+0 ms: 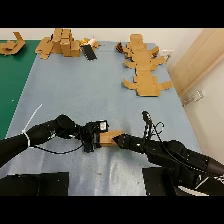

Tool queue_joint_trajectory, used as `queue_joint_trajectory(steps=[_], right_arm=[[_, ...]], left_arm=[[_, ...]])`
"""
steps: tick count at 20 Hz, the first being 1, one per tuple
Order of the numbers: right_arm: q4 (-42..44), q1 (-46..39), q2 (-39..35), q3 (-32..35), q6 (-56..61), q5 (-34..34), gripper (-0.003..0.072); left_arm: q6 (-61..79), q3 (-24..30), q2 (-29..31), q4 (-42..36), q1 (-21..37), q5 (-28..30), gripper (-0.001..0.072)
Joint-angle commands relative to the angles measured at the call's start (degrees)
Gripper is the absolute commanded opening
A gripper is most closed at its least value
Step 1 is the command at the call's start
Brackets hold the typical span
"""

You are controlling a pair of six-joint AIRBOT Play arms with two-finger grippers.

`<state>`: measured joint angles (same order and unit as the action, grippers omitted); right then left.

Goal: Fold the box.

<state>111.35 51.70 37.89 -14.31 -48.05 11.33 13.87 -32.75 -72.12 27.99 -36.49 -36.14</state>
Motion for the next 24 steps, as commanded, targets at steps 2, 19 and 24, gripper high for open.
queue_joint_trajectory(steps=[2,19,24], right_arm=[[0.52,0.22,0.59,-0.02,1.7,-0.11,0.0004],[0.52,-0.72,-0.94,-0.04,7.54,-10.67,0.0004],[-0.63,-5.46,-5.29,-0.02,7.52,-10.32,0.0004]], left_arm=[[0.04,-0.04,-0.02,-0.42,0.04,0.04,0.0501],[-7.39,-0.04,4.26,-0.22,3.21,3.69,0.05],[-21.97,-0.42,7.85,9.31,12.94,15.96,0.0501]])
